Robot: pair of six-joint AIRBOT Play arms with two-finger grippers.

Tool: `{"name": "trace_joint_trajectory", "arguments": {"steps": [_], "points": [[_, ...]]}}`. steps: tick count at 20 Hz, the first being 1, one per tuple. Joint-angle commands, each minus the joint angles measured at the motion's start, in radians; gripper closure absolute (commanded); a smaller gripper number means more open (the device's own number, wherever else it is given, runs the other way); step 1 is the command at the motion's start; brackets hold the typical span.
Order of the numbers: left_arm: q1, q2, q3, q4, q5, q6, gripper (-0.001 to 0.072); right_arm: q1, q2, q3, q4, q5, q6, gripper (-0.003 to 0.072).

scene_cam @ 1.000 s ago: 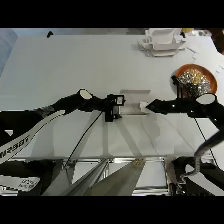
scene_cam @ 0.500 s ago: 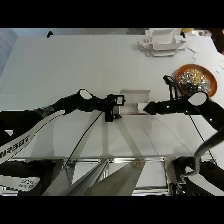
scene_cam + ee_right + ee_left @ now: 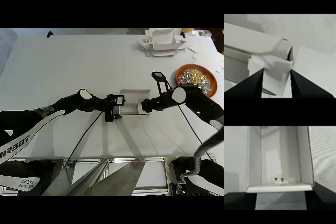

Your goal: Fold the box and place the chain.

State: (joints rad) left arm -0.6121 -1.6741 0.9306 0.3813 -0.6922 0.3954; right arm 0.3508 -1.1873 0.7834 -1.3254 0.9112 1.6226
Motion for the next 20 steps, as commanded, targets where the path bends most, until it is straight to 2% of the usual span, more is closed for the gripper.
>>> {"name": "trace_joint_trajectory", "arguments": {"steps": [1, 5, 13, 20], "points": [[0.000, 0.000, 0.000, 0.000, 0.000, 0.000, 0.0627, 0.072, -0.054, 0.072, -0.098, 0.052, 0.133, 0.0350], [0.000, 0.000, 0.000, 0.000, 0.000, 0.000, 0.0627, 0.119, -0.123, 0.137, -0.167, 0.146, 0.230, 0.0348], [-0.001, 0.000, 0.000, 0.000, 0.000, 0.000, 0.0627, 0.136, -0.193, 0.146, -0.180, 0.163, 0.319, 0.0346], [0.000, 0.000, 0.000, 0.000, 0.000, 0.000, 0.0627, 0.121, -0.210, 0.146, -0.196, 0.123, 0.367, 0.0347]]}}
